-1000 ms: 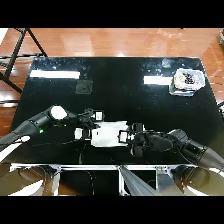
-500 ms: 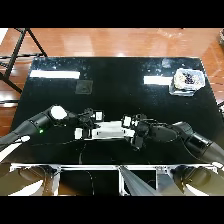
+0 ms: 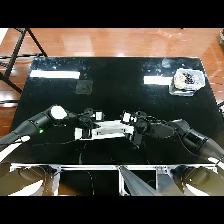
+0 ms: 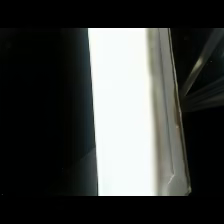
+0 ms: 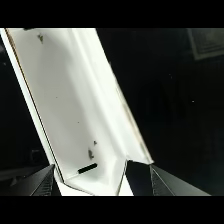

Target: Fold the box and place the chain.

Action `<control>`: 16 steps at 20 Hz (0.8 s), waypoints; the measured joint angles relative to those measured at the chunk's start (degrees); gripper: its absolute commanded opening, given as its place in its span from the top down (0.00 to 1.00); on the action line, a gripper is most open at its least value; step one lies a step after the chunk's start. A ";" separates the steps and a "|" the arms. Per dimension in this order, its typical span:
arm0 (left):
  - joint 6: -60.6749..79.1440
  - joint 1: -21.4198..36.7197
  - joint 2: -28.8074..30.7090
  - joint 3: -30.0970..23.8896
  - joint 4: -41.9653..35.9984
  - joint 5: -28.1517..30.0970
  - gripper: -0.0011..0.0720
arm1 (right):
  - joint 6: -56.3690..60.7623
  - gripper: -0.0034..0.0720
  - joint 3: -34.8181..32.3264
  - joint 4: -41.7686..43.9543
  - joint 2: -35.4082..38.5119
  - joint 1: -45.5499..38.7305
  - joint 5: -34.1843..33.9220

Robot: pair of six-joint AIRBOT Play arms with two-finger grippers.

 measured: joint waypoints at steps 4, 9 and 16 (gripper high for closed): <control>0.00 0.00 0.00 -0.02 0.00 -0.07 0.95 | -3.21 0.02 0.17 1.31 -0.33 -0.04 -0.83; 0.02 0.00 0.00 0.00 0.00 0.02 0.95 | -9.09 0.02 0.74 6.84 -1.99 -0.44 -1.99; 0.04 0.00 0.00 -0.02 0.00 0.70 0.95 | -16.74 0.02 2.47 16.81 -5.09 -4.46 -6.51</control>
